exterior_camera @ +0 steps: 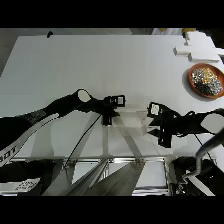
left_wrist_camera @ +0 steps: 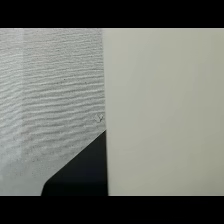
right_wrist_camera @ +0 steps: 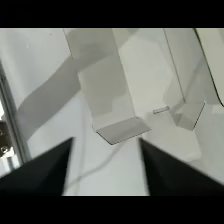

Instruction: Fold the box and place the chain.

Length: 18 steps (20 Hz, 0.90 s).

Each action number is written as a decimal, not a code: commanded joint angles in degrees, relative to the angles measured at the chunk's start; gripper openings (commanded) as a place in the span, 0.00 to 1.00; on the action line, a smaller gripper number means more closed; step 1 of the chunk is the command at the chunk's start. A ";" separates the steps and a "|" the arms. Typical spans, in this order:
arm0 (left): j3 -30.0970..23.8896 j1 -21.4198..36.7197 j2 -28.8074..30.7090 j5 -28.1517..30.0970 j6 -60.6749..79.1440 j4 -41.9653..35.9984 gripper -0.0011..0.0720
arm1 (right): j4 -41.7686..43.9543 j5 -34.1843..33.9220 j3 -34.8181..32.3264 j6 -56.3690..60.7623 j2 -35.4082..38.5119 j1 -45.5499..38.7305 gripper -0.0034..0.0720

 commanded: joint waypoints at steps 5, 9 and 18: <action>-0.04 -0.02 -0.04 -0.17 0.00 -0.02 0.03 | -6.91 -21.55 -12.00 -5.51 1.03 11.17 0.97; -0.04 -0.02 -0.04 -0.17 0.00 -0.02 0.03 | -11.06 -29.70 -17.86 -5.22 1.99 12.79 0.97; -0.02 -0.02 -0.04 -0.17 0.00 0.00 0.03 | -11.93 -32.83 -18.16 -4.28 1.84 12.79 0.96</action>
